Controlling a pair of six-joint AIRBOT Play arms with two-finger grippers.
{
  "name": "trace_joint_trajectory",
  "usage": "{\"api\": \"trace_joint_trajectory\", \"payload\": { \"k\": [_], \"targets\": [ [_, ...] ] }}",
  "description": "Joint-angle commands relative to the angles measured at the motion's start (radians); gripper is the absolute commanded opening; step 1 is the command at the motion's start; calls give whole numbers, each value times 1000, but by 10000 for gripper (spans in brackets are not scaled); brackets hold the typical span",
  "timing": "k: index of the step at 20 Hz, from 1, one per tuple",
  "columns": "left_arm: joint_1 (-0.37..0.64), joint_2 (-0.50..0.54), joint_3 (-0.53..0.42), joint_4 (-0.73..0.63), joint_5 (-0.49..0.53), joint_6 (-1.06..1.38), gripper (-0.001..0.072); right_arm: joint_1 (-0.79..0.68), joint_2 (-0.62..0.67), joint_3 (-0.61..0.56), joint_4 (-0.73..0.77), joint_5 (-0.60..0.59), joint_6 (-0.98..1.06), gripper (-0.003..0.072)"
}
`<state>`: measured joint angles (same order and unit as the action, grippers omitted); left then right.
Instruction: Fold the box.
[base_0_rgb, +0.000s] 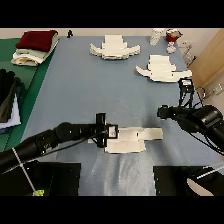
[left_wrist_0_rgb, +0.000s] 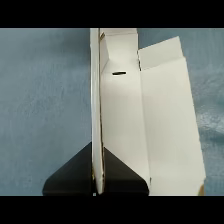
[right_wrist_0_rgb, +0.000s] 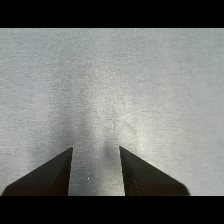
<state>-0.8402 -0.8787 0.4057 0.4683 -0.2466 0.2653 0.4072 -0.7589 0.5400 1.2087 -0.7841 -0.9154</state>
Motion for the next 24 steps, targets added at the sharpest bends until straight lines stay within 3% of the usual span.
{"api": "trace_joint_trajectory", "payload": {
  "k": [1, 7, 10, 12, 15, 20, 22, 24],
  "targets": [
    [-76, 7, -54, 2, 125, -42, 13, 0, 0, 1, 0, 2, 1, 449],
    [-74, 5, -50, 2, 148, -56, 15, 0, 0, 1, 4, 2, 1, 449],
    [-23, 5, -22, 2, 64, -56, 14, 0, 0, 1, 3, 2, 1, 449],
    [54, 5, 18, 3, -42, -56, 14, 0, 0, 1, 3, 2, 1, 449],
    [213, -13, 100, 3, -295, -52, 14, 0, 0, 1, 3, 3, 1, 449],
    [389, -179, 280, 4, -715, -60, 14, 0, 0, 1, 3, 33, 10, 449],
    [412, -254, 344, 8, -802, -111, 14, 0, 0, 1, 3, 35, 10, 449],
    [423, -314, 381, 11, -827, -151, 15, 0, 0, 1, 3, 35, 10, 449]
  ]
}}
